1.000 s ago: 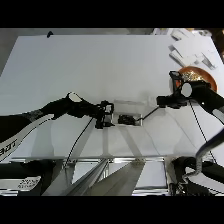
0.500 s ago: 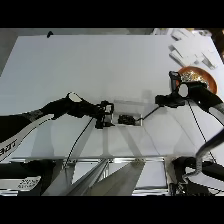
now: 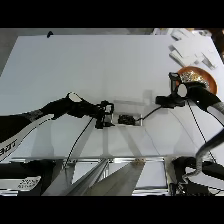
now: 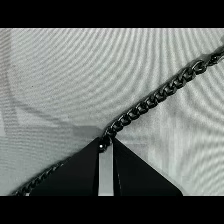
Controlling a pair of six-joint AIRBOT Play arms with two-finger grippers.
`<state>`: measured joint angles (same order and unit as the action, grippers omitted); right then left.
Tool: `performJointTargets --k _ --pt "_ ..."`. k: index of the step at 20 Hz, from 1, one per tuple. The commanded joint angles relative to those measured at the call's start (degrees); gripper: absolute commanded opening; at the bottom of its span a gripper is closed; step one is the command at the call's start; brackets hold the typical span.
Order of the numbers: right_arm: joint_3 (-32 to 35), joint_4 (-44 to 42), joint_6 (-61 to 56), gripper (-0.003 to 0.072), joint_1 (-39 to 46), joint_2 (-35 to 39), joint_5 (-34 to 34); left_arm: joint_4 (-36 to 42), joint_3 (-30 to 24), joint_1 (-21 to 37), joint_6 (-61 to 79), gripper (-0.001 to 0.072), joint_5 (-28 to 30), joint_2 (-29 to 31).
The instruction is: Fold the box and place the chain.
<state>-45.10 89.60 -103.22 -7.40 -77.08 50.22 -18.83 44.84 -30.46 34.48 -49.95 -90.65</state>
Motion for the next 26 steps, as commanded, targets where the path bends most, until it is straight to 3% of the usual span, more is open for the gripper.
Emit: performJointTargets --k 1,6,14,21,26 --pt "-0.1 0.0 3.2 0.0017 0.0 2.4 5.0 0.0 0.0 0.0 0.0 0.0195 0.0 0.0" --pt "-0.1 -1.4 4.9 0.0017 -2.3 13.4 9.5 0.0 0.0 0.0 0.0 0.0195 0.0 0.0" --pt "-0.1 -6.5 4.7 0.0018 -18.4 30.8 11.5 0.0 0.0 0.0 0.0 0.0195 0.0 0.0" --pt "-0.1 -9.4 4.5 0.0018 -31.9 33.7 3.3 0.0 0.0 0.0 0.0 0.0195 0.0 0.0" --pt "-0.1 -9.3 4.5 0.0018 -36.2 33.7 -5.0 0.0 0.0 0.0 0.0 0.0195 0.0 0.0"
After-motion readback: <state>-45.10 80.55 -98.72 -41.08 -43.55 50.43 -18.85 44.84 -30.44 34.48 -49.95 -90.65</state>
